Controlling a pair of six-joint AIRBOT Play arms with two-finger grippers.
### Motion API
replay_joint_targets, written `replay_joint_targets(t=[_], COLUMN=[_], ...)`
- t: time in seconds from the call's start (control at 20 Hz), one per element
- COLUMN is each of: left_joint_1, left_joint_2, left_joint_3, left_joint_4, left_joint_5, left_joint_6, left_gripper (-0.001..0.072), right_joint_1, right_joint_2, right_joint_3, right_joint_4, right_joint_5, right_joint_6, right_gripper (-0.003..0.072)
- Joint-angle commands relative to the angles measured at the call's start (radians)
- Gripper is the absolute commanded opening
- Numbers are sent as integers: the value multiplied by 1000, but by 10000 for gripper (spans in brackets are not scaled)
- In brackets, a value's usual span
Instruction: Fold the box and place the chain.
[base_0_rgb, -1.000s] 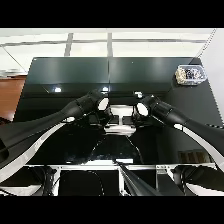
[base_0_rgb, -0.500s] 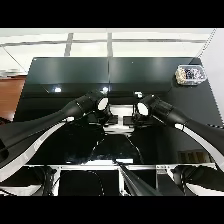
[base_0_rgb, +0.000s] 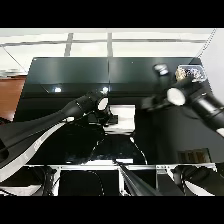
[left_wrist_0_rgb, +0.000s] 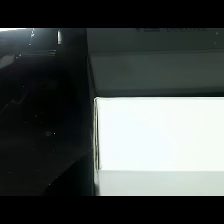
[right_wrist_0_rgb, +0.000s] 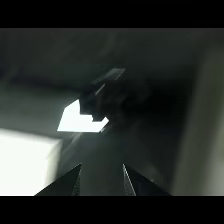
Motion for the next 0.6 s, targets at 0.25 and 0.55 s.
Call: replay_joint_targets(t=[0.25, 0.55], left_joint_1=[0, 0], left_joint_2=[0, 0], left_joint_3=[1, 1], left_joint_4=[-1, -1], left_joint_5=[0, -6], left_joint_6=[0, 0], left_gripper=[26, 26], right_joint_1=[-531, -663], right_joint_2=[-164, -664], right_joint_3=[21, 694], right_joint_4=[-40, 175], right_joint_5=[-505, -138], right_joint_6=[-34, 72], right_gripper=[698, 697])
